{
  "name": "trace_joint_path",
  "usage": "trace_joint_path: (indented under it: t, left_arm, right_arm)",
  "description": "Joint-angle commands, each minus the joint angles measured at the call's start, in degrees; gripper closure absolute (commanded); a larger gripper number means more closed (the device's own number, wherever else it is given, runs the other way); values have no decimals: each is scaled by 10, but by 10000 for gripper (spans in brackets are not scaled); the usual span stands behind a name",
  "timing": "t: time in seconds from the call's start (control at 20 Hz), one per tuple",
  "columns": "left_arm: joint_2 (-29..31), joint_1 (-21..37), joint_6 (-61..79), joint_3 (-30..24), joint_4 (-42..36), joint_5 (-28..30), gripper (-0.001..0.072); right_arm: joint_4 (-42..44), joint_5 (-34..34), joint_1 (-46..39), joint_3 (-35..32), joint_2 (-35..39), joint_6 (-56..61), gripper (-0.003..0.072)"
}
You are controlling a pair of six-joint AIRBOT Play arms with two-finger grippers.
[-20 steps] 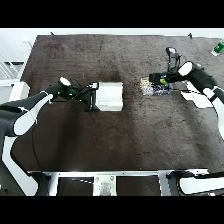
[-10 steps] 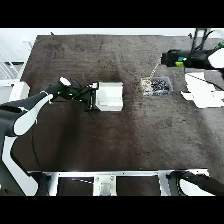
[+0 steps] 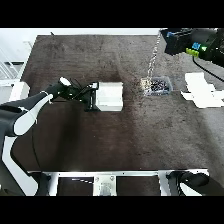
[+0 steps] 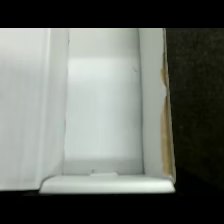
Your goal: Fold the box and place the chain.
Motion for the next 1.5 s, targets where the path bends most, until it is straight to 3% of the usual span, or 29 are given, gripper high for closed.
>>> trace_joint_path:
  t: [0.0, 0.5, 0.95, 1.3, 1.35, 1.4, 1.45]
  left_arm:
    - [0, 0, 0, 0, 0, 0, 183]
    - [0, 0, -2, 0, 0, 0, 183]
    - [0, 0, -2, 0, 0, 2, 183]
    - [0, 0, -2, 0, 0, 2, 183]
    - [0, 0, -2, 0, 0, 2, 183]
    - [0, 0, -2, 0, 0, 2, 183]
    - [0, 0, -2, 0, 0, 2, 183]
  right_arm:
    - [0, -15, 65, 1, 3, 0, 673]
    - [15, -54, 173, 1, -104, 0, 673]
    - [77, -53, 174, -12, -243, -1, 675]
    - [76, -93, 173, -86, -308, -1, 674]
    - [77, -102, 167, -94, -310, -1, 659]
    - [77, -101, 157, -96, -310, -1, 490]
    - [77, -96, 149, -96, -306, -1, 258]
